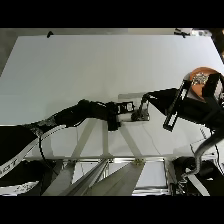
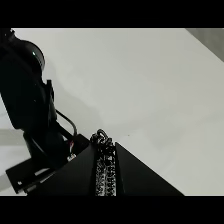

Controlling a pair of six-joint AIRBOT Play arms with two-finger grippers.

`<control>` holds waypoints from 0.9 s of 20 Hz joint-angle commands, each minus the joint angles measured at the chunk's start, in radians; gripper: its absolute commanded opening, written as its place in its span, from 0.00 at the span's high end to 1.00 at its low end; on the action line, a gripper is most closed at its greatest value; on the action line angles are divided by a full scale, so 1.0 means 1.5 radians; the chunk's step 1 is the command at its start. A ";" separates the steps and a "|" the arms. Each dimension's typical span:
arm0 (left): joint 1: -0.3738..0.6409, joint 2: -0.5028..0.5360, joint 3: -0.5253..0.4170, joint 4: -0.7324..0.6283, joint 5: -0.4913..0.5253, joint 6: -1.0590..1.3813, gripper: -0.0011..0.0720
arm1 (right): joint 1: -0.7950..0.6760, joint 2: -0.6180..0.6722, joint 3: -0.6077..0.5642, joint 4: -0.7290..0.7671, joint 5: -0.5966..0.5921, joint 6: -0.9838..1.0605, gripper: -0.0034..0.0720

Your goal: Fold the box and place the chain.

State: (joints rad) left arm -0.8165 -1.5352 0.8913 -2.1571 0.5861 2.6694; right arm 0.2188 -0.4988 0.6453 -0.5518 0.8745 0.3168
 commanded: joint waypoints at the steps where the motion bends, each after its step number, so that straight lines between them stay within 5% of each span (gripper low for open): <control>1: 0.000 0.001 0.000 0.000 0.000 0.000 0.51 | 0.000 0.001 0.001 0.041 0.003 -0.007 0.94; 7: 0.000 0.001 0.000 0.000 0.000 0.000 0.51 | 0.000 -0.094 0.000 -0.095 0.085 0.082 0.94; 18: 0.000 0.001 0.000 0.000 0.000 0.000 0.51 | 0.000 -0.372 0.000 -0.207 0.073 0.157 0.93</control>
State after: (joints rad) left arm -0.8165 -1.5352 0.8913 -2.1571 0.5861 2.6694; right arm 0.2188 -0.9646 0.6460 -0.7803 0.9825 0.4992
